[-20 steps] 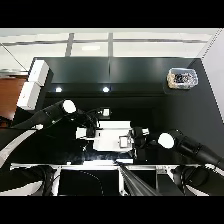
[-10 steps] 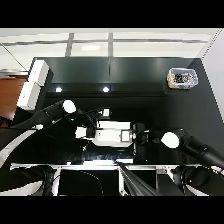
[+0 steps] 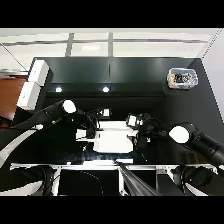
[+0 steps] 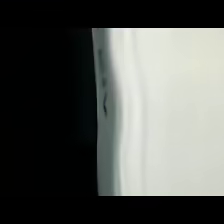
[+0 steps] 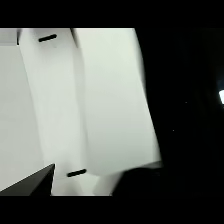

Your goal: Fold the box and place the chain.

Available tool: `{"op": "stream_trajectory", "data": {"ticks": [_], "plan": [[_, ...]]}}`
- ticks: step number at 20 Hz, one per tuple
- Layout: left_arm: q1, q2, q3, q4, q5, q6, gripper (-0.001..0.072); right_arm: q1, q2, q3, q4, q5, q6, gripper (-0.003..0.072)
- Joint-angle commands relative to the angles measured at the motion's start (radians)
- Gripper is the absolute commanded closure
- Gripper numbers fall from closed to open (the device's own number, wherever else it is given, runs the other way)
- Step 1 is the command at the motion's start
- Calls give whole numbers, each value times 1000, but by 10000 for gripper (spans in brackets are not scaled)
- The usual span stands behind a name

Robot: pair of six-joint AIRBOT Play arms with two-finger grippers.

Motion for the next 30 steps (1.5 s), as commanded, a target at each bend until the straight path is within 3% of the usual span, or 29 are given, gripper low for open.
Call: {"op": "stream_trajectory", "data": {"ticks": [1, 4, 7, 10, 16, 25, 30], "plan": [[0, -1, 1, 0, 3, -1, 681, -18, 0, 3, -3, 8, 16, -24], [0, -1, 1, 0, 3, -1, 681, -17, -4, 3, -25, 78, 16, -24], [0, -1, 1, 0, 2, -1, 681, -17, -4, 3, -227, 178, 142, -24], [0, -1, 1, 0, 3, -1, 681, 2, -5, -16, -173, 328, 47, -24], [0, -1, 1, 0, 3, -1, 681, 94, -9, -91, -79, 168, 6, -25], [0, -1, 1, 0, 2, -1, 681, 219, -88, -104, -58, -67, 7, -24], [0, -1, 1, 0, 2, -1, 681, 228, -86, -97, -35, -108, 26, -24]]}}
